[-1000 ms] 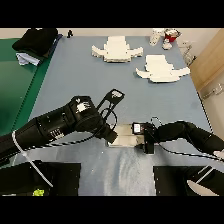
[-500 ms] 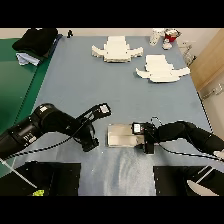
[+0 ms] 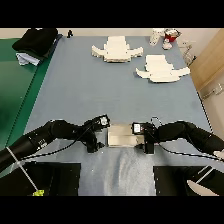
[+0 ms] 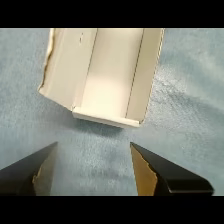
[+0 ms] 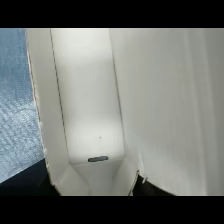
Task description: Fold the box.
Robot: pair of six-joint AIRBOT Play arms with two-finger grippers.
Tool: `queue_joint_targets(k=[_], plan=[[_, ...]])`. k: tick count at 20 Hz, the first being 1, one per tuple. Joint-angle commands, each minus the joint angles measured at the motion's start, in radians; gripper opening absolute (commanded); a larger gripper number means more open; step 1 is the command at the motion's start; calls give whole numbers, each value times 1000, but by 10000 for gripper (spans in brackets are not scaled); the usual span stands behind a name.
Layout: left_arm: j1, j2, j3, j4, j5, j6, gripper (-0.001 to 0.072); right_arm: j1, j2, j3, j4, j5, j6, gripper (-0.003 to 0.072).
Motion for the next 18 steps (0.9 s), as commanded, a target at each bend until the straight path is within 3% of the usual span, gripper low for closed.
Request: queue_joint_targets(k=[1,5,9,18], plan=[[2,-46,-20,-107,60,198,700,0,0,1,0,0,0,508],[2,-79,-20,-153,60,392,700,0,0,1,0,0,0,508],[2,-116,-19,-293,64,534,700,0,0,1,0,0,0,508],[2,-153,-19,-376,77,543,700,0,0,1,0,0,0,509]])
